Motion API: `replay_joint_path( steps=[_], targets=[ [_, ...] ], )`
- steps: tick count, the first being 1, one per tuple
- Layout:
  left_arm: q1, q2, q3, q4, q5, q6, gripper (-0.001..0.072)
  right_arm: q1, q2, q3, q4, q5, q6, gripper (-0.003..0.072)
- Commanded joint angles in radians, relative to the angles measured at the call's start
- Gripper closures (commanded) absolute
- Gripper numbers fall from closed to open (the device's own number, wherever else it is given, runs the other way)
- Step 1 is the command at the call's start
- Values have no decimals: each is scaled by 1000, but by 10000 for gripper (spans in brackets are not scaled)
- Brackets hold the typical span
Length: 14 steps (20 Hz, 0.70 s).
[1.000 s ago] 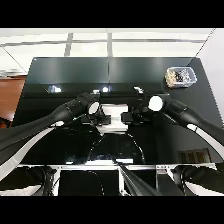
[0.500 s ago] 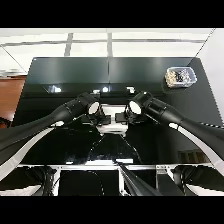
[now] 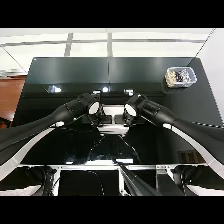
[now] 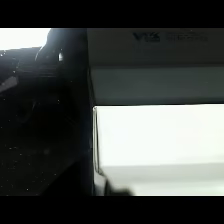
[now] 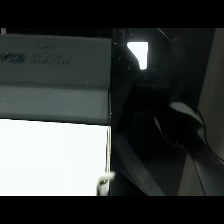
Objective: Fold the box and place the chain.
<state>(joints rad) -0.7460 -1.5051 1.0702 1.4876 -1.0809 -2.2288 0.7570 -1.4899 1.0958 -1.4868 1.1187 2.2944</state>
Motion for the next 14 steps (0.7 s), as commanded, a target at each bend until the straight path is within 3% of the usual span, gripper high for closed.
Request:
replay_joint_path(
  steps=[1, 2, 3, 8, 9, 10, 14],
  targets=[
    [1, 0, 0, 3, 3, 3, 685, 1, -3, 1, -2, 8, 2, 665],
    [1, 0, 0, 3, 3, 3, 685, 1, -3, 1, -2, 7, 2, 541],
    [1, 0, 0, 3, 3, 3, 685, 1, -3, 1, -3, 7, 1, 477],
    [1, 0, 0, 3, 3, 3, 685, 2, -10, 1, -3, 7, 1, 480],
    [1, 0, 0, 3, 3, 3, 685, 2, -12, 1, 2, 7, 0, 501],
    [1, 0, 0, 3, 3, 3, 685, 2, -13, 1, 14, 2, -16, 644],
    [1, 0, 0, 3, 3, 3, 685, 1, -13, 1, 24, 5, -17, 671]
  ],
)
